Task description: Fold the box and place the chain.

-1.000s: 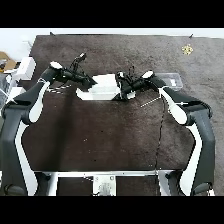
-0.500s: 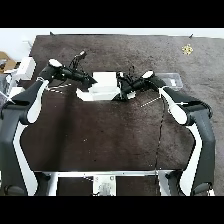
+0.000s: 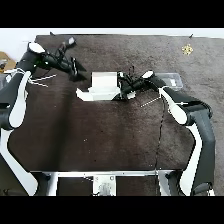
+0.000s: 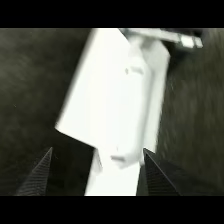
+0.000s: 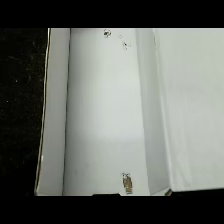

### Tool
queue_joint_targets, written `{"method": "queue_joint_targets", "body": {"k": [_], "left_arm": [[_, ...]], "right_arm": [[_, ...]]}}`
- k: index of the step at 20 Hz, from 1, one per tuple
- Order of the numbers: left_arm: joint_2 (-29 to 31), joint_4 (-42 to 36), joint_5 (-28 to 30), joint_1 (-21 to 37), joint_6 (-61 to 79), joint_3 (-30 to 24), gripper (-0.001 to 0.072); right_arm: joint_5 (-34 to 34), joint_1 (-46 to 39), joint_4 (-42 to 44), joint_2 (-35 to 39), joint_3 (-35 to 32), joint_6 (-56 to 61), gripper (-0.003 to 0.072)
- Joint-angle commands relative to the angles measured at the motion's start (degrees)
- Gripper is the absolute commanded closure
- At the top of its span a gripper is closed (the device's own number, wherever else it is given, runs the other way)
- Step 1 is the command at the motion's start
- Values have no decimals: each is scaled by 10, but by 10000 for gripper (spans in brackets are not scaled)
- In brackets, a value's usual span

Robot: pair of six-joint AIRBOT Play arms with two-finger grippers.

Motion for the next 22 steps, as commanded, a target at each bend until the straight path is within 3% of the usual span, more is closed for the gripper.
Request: {"method": "queue_joint_targets", "body": {"k": [1,5,7,13,22], "left_arm": [[9,164,-10,-30,43,-31,98],[9,185,118,-61,87,-104,98],[9,175,148,-61,87,-129,98],[9,110,143,-61,123,-137,100],[-7,109,144,-61,121,-137,111]], "right_arm": [[0,0,0,0,0,1,363],[0,0,0,0,0,1,363],[0,0,0,0,0,1,363],[0,0,0,0,0,1,363],[0,0,0,0,0,1,363]]}}
